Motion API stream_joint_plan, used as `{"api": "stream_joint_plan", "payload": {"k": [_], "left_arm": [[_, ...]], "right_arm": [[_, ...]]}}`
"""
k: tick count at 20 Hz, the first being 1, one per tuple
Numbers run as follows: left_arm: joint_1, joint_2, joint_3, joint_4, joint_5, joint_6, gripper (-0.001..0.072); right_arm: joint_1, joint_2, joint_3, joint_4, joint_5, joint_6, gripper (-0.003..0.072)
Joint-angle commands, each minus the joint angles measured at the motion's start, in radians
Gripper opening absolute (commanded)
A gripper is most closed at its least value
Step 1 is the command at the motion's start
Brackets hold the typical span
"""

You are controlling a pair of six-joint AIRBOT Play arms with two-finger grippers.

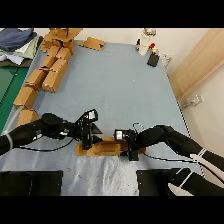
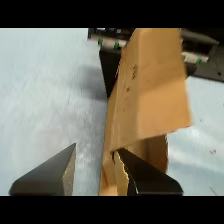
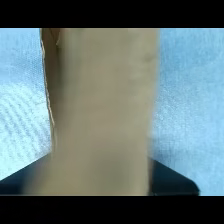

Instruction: Fold the box.

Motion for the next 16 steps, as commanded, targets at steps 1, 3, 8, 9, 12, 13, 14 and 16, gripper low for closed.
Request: {"api": "stream_joint_plan", "payload": {"k": [1,3,8,9,12,13,14,16], "left_arm": [[0.041,0.144,0.001,0.46,-0.074,-0.491,0.0355],[0.04,0.232,0.001,0.584,-0.177,-0.689,0.0354],[0.029,0.299,0.0,0.593,-0.414,-1.008,0.0042],[0.005,0.296,-0.002,0.589,-0.43,-1.084,0.0041],[-0.09,0.288,-0.003,0.52,-0.377,-1.232,0.0012],[-0.118,0.284,-0.003,0.469,-0.338,-1.247,0.0012],[-0.141,0.277,-0.003,0.41,-0.29,-1.257,0.0013],[-0.162,0.252,-0.003,0.3,-0.204,-1.259,0.0013]], "right_arm": [[0.001,0.0,-0.001,0.0,0.0,0.0,0.05],[0.001,0.0,-0.001,0.0,0.0,0.0,0.0499],[0.001,0.0,-0.001,-0.003,0.001,0.0,0.0499],[0.001,0.0,-0.001,-0.004,0.002,0.0,0.0498],[0.001,0.0,-0.001,-0.004,0.008,0.0,0.0395],[0.001,0.0,0.0,-0.004,0.008,0.0,0.0395],[0.001,0.0,0.0,-0.004,0.008,0.0,0.0405],[0.001,0.0,0.0,-0.004,0.008,0.0,0.0406]]}}
